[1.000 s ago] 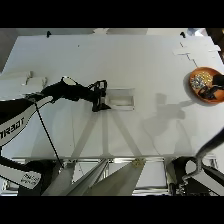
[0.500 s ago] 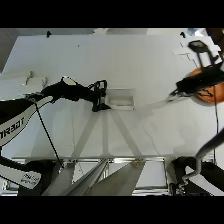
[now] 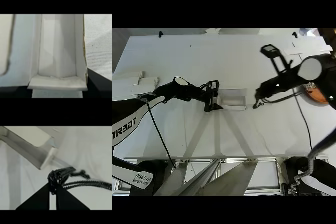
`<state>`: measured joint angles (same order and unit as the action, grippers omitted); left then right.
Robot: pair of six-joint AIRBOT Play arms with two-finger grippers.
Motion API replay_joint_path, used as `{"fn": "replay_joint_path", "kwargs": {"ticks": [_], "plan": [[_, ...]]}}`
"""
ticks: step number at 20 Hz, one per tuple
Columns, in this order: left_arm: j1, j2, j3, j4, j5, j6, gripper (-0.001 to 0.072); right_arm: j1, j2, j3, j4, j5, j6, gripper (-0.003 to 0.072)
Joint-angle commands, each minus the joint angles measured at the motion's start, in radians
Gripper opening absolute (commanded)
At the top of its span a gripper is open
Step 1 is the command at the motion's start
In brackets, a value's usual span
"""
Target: Fold the box and place the chain.
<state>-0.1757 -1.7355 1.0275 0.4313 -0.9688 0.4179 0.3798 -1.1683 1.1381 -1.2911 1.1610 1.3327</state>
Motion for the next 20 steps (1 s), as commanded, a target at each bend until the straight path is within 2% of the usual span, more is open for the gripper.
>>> {"fn": "replay_joint_path", "kwargs": {"ticks": [1, 5, 10, 12, 13, 16, 20], "plan": [[-0.001, 0.000, 0.000, 0.000, 0.000, 0.000, 0.0328, 0.051, -0.060, 0.000, 0.174, -0.148, -0.122, 0.0004], [-0.001, 0.000, 0.000, 0.000, 0.000, 0.000, 0.0328, 0.068, -0.163, 0.000, 0.292, -0.224, -0.225, 0.0004], [-0.001, 0.000, 0.000, 0.000, 0.000, 0.000, 0.0328, 0.105, -0.283, 0.000, 0.300, -0.225, -0.242, 0.0013], [-0.001, 0.000, 0.000, 0.000, 0.000, 0.000, 0.0328, 0.105, -0.292, 0.000, 0.299, -0.217, -0.242, 0.0208], [-0.001, 0.000, 0.000, 0.000, 0.000, 0.000, 0.0328, 0.104, -0.288, 0.000, 0.295, -0.210, -0.242, 0.0212], [-0.001, 0.000, 0.000, 0.000, 0.000, 0.000, 0.0328, 0.098, -0.262, 0.000, 0.187, -0.152, -0.242, 0.0213], [-0.001, 0.000, 0.000, 0.000, 0.000, 0.000, 0.0328, 0.006, -0.204, 0.000, 0.072, -0.016, -0.241, 0.0214]]}}
